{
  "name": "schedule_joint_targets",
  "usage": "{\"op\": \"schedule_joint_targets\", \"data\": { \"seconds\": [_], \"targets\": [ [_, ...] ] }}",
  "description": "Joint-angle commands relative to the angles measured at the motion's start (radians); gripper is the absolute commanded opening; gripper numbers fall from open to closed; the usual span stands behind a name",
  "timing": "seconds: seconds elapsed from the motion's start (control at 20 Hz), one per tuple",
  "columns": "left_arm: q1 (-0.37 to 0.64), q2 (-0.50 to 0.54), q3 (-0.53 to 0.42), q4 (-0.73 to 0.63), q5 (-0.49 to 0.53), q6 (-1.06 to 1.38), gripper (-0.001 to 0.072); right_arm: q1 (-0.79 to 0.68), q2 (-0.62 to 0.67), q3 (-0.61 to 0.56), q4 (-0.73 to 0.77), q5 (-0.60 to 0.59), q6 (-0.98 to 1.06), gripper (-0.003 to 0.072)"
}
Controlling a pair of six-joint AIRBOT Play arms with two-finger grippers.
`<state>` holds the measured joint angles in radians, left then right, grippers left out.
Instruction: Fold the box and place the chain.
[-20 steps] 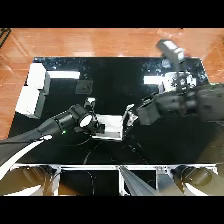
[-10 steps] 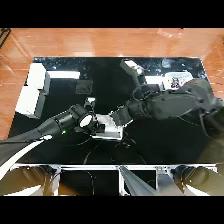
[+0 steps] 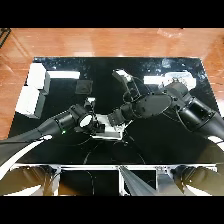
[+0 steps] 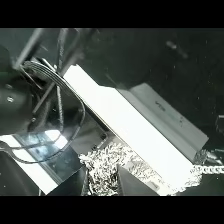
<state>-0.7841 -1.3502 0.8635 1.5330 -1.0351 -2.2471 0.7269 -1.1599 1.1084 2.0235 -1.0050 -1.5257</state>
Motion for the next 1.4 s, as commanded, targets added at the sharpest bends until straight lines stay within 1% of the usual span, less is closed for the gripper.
{"op": "schedule_joint_targets", "data": {
  "seconds": [0.0, 0.05, 0.2, 0.3, 0.4, 0.5, 0.55, 0.65, 0.7, 0.75, 0.85, 0.95, 1.05, 1.15, 1.2, 1.35],
  "targets": [
    [0.000, 0.000, 0.000, 0.000, 0.006, 0.000, 0.0024, 0.000, -0.006, -0.015, 0.001, 0.002, -0.002, 0.0572],
    [0.000, 0.000, 0.000, 0.000, 0.006, 0.000, 0.0024, -0.004, -0.003, -0.015, -0.002, -0.011, -0.007, 0.0650],
    [0.000, 0.000, 0.000, 0.000, 0.004, 0.000, 0.0024, -0.071, 0.050, -0.015, -0.012, -0.113, -0.051, 0.0651],
    [0.000, 0.000, 0.000, 0.000, 0.004, 0.000, 0.0024, -0.145, 0.114, -0.021, -0.116, -0.197, -0.060, 0.0651],
    [0.000, 0.000, 0.000, 0.000, 0.003, 0.000, 0.0024, -0.240, 0.183, -0.064, -0.208, -0.222, -0.065, 0.0651],
    [0.000, 0.000, 0.000, 0.000, 0.003, 0.000, 0.0024, -0.349, 0.232, -0.145, -0.284, -0.186, -0.054, 0.0651],
    [0.000, 0.000, 0.000, 0.000, 0.004, 0.000, 0.0024, -0.406, 0.236, -0.189, -0.313, -0.155, -0.011, 0.0651],
    [0.000, 0.000, 0.000, 0.000, 0.003, 0.000, 0.0024, -0.499, 0.229, -0.271, -0.363, -0.034, 0.103, 0.0651],
    [0.000, 0.000, 0.000, 0.000, 0.003, 0.000, 0.0024, -0.535, 0.213, -0.301, -0.407, 0.047, 0.188, 0.0651],
    [0.000, 0.000, 0.000, 0.000, 0.003, 0.000, 0.0024, -0.555, 0.181, -0.306, -0.458, 0.098, 0.264, 0.0650],
    [0.000, 0.000, 0.000, 0.000, 0.003, 0.000, 0.0024, -0.562, 0.085, -0.300, -0.577, 0.222, 0.402, 0.0650],
    [0.000, 0.000, 0.000, 0.000, 0.002, 0.000, 0.0024, -0.563, -0.031, -0.267, -0.629, 0.295, 0.544, 0.0650],
    [0.000, 0.000, 0.000, -0.001, 0.002, 0.000, 0.0024, -0.563, -0.148, -0.206, -0.663, 0.310, 0.669, 0.0650],
    [0.000, 0.000, 0.000, -0.001, 0.002, 0.000, 0.0024, -0.563, -0.248, -0.137, -0.667, 0.319, 0.721, 0.0649],
    [0.000, 0.000, 0.000, -0.001, 0.002, 0.000, 0.0024, -0.563, -0.286, -0.104, -0.664, 0.321, 0.727, 0.0569],
    [0.000, 0.000, 0.000, -0.006, 0.002, 0.000, 0.0024, -0.565, -0.367, -0.030, -0.680, 0.325, 0.772, 0.0564]
  ]
}}
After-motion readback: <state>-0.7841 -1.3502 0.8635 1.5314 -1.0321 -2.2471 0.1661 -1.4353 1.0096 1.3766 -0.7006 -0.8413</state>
